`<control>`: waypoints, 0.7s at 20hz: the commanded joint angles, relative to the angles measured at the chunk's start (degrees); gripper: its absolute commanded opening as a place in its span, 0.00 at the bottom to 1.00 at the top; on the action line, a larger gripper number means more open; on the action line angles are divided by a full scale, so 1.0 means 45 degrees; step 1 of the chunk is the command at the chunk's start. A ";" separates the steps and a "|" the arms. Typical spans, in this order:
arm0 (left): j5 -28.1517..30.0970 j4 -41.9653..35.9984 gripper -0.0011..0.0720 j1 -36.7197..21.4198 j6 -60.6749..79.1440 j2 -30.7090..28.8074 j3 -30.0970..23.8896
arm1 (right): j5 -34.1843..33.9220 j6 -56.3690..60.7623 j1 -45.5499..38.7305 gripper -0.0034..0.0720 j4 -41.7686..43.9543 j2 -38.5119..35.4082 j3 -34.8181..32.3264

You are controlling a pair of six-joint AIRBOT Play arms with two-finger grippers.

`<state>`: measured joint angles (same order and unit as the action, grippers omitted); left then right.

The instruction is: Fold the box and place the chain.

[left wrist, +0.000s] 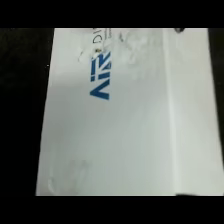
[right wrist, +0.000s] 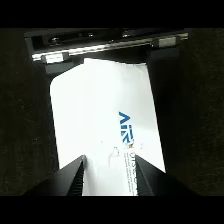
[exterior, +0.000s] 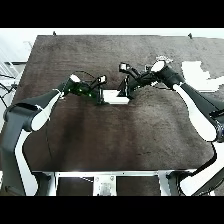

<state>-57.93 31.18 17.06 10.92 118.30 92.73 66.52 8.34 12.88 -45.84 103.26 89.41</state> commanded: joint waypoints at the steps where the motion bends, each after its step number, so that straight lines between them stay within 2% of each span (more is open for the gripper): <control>1: 0.0000 0.0005 0.56 -0.0005 0.0005 -0.0005 0.0000 | -0.0214 -0.0005 0.0015 0.52 0.0199 0.0010 0.0165; 6: 0.0000 0.0005 0.56 -0.0005 0.0010 -0.0005 0.0000 | -0.0189 0.0000 0.0058 0.51 0.0209 0.0005 0.0403; 7: -0.0005 0.0000 0.56 -0.0005 0.0010 -0.0005 0.0000 | -0.0180 -0.0005 0.0058 0.43 0.0335 0.0005 0.0403; 8: 0.0000 0.0005 0.56 -0.0005 0.0005 -0.0005 0.0000 | -0.0180 -0.0005 0.0058 0.43 0.0379 0.0005 0.0403; 14: 0.0000 0.0005 0.56 -0.0005 0.0010 -0.0005 0.0000 | -0.0209 -0.0194 0.0058 0.44 0.0369 0.0010 0.0403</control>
